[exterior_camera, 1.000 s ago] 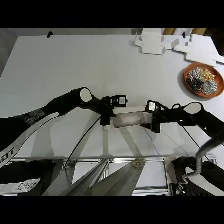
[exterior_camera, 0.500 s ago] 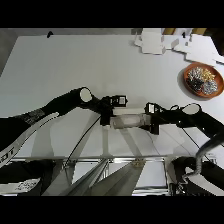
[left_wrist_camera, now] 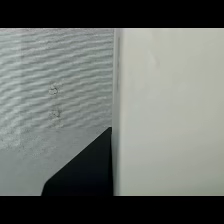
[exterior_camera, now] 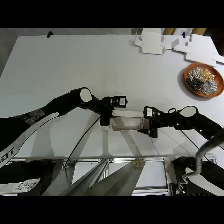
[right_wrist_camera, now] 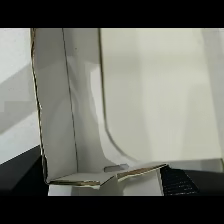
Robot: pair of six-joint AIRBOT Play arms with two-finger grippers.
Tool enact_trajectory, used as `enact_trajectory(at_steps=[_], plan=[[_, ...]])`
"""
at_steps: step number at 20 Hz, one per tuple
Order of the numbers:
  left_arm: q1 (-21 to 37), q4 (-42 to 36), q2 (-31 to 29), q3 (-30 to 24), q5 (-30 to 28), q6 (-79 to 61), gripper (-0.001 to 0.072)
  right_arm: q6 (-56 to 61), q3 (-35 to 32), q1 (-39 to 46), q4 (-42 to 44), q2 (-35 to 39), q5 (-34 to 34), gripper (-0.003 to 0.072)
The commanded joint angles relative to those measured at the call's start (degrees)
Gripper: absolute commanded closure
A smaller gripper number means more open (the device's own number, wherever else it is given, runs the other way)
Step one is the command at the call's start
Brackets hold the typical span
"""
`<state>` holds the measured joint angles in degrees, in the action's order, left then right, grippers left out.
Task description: Fold the box and place the chain.
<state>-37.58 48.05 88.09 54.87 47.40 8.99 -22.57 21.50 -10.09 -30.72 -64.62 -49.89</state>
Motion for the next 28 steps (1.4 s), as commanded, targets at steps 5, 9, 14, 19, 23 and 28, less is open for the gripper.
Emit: enact_trajectory(at_steps=[5, 9, 14, 19, 23, 28], plan=[[0.0, 0.0, 0.0, 0.0, -0.2, 0.1, 0.0698, 0.0, -0.1, -0.2, 0.1, -3.8, 0.5, 0.0050], [0.0, 0.0, 0.0, 0.0, -0.2, 0.1, 0.0698, -1.2, -0.1, -0.2, 2.1, -3.8, 0.7, 0.0055], [0.0, 0.0, 0.0, 0.0, -0.2, 0.1, 0.0698, -2.0, -0.1, -0.1, 2.0, -3.9, 1.3, 0.0239], [0.0, 0.0, 0.0, 0.0, -0.2, 0.1, 0.0698, -1.9, -0.1, -0.2, 0.6, -3.9, 1.2, 0.0289], [0.0, 0.0, 0.0, 0.0, -0.2, 0.1, 0.0698, -1.9, 0.0, -0.2, 0.6, -3.9, 1.2, 0.0289], [0.0, 0.0, 0.0, 0.0, -0.2, 0.1, 0.0698, -1.9, 0.0, -0.2, 0.7, -3.9, 1.2, 0.0288]])
